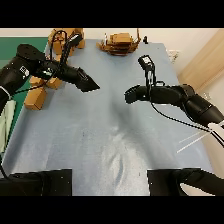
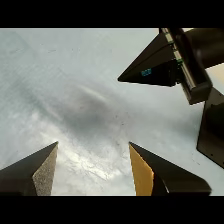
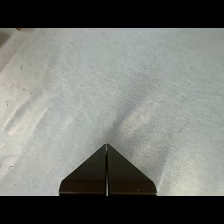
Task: Fold the box.
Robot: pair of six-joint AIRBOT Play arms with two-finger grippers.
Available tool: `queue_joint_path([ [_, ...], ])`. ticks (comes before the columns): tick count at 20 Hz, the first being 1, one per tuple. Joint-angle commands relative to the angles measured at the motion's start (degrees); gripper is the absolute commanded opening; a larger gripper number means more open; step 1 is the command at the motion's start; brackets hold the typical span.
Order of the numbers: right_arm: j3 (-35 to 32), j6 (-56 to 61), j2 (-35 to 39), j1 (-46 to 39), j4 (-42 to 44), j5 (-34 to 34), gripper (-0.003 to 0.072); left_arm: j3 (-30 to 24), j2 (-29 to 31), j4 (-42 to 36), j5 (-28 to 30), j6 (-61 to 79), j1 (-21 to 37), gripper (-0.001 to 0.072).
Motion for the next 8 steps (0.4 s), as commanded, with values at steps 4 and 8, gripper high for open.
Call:
queue_joint_path([
  [4,0.1,-0.2,-0.1,0.0,0.5,-0.6,0.0004,0.0,0.3,-0.7,-0.9,0.0,-0.8,0.0686],
  [8,0.1,-0.2,-0.1,0.0,0.5,-0.6,0.0004,0.0,0.3,-0.7,-2.4,0.0,-0.8,0.0686],
])
